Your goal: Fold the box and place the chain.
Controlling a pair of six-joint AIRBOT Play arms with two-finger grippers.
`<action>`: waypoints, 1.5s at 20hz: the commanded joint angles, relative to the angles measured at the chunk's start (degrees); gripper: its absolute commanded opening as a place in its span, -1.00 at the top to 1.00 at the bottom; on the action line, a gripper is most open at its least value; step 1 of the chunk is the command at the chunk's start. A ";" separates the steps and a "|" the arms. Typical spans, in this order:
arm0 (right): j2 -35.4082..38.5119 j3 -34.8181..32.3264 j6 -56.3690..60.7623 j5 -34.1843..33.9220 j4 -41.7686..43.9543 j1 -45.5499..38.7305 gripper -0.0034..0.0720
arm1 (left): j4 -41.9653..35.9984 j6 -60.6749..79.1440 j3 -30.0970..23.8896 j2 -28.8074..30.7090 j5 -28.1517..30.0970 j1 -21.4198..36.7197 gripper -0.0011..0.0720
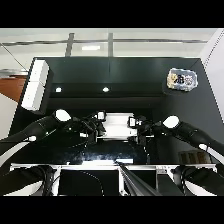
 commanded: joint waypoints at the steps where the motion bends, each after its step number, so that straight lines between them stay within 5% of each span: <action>1: -0.02 0.02 0.04 -0.11 0.04 0.02 -0.33 | 0.28 -0.17 -0.02 -0.02 0.63 -0.02 -0.15; 2: -0.02 0.02 0.07 -0.11 0.04 0.02 -0.33 | 0.39 -0.37 -0.02 0.00 0.52 0.07 -0.14; 4: -0.02 0.02 0.04 -0.11 0.04 0.02 -0.33 | 1.62 -0.48 0.00 0.94 0.59 0.11 0.71; 5: -0.02 0.02 0.04 -0.11 0.07 0.02 -0.33 | 3.32 -1.70 0.00 2.05 0.57 0.35 0.89; 10: -0.02 0.02 0.04 -0.07 0.04 0.02 -0.33 | 17.18 -17.27 -0.02 12.76 -8.00 8.41 0.89; 16: -0.02 0.02 0.07 -0.09 0.07 0.02 -0.33 | 20.83 -50.58 -0.02 21.35 -14.88 31.23 0.89; 23: -0.02 0.02 0.04 -0.09 0.07 0.02 -0.33 | 20.83 -69.66 -7.28 16.76 -13.31 41.18 0.88; 30: -0.02 0.02 0.04 -0.09 0.04 0.02 -0.33 | -0.02 -63.21 -10.25 1.29 -13.62 37.27 0.89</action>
